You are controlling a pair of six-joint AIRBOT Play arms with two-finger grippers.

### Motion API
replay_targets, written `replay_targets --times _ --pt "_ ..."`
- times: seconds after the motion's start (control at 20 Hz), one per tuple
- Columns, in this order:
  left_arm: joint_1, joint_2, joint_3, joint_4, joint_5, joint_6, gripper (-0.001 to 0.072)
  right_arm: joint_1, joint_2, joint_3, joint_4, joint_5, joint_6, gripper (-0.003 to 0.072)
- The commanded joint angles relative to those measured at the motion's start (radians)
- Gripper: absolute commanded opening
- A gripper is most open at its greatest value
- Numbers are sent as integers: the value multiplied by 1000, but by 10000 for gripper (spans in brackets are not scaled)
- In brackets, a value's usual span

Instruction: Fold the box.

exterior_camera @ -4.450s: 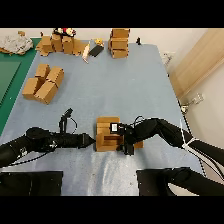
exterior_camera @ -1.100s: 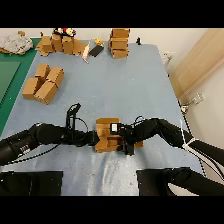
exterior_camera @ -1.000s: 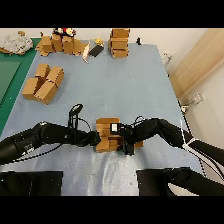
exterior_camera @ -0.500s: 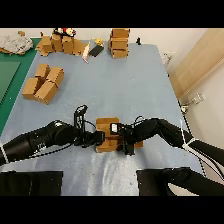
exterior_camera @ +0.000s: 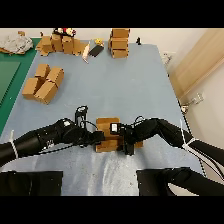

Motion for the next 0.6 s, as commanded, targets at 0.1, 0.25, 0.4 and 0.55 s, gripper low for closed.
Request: replay_targets --times 0.1,0.25,0.4,0.55 --pt "-40 -33 66 80 -25 -81 426 1 0 0 -1 0 0 441" --pt "-69 -79 106 84 -53 -81 426 1 0 0 -1 0 0 441" --pt "-84 -85 128 165 -129 -154 426 1 0 0 -2 0 0 441" --pt "-86 -85 153 208 -191 -178 426 1 0 0 -2 0 0 441"
